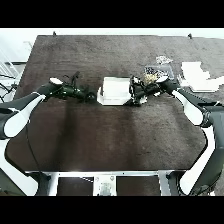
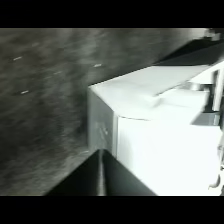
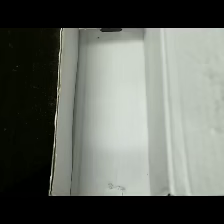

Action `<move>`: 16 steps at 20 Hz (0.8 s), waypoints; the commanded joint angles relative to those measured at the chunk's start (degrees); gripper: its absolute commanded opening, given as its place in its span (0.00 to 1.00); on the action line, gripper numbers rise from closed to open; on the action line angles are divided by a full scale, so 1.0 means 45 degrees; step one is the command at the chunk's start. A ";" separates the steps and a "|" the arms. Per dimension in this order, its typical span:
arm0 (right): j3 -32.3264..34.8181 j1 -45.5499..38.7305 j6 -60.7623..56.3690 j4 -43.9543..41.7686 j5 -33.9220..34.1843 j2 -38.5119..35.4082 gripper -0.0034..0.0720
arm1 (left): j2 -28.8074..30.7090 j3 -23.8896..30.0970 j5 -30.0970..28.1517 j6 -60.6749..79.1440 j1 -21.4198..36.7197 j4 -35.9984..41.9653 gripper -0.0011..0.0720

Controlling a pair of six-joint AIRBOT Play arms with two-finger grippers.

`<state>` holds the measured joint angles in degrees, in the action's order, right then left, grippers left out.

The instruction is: Fold the box and place the chain.

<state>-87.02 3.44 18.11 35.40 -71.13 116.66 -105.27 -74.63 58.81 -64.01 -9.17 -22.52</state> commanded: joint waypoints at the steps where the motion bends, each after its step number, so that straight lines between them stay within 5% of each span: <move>1: 0.0005 0.0010 0.0000 -0.0005 -0.0005 0.0005 0.62 | -0.0005 -0.0078 0.0393 0.0758 -0.0015 0.1156 0.24; 3: 0.0005 0.0010 0.0000 -0.0005 -0.0005 0.0005 0.62 | -0.0005 -0.0078 0.0461 0.0918 -0.0015 0.1234 0.24; 5: 0.0005 0.0010 0.0000 0.0000 -0.0005 0.0005 0.62 | -0.0005 -0.0078 0.0602 0.0903 -0.0015 0.1326 0.55; 16: 0.0005 0.0010 0.0000 0.0000 -0.0005 0.0005 0.62 | 0.0015 -0.0083 0.0126 -0.0063 -0.0568 0.1185 0.50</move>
<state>-87.02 3.44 18.11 35.40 -71.13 116.66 -105.27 -74.94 60.80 -62.65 -10.74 -16.10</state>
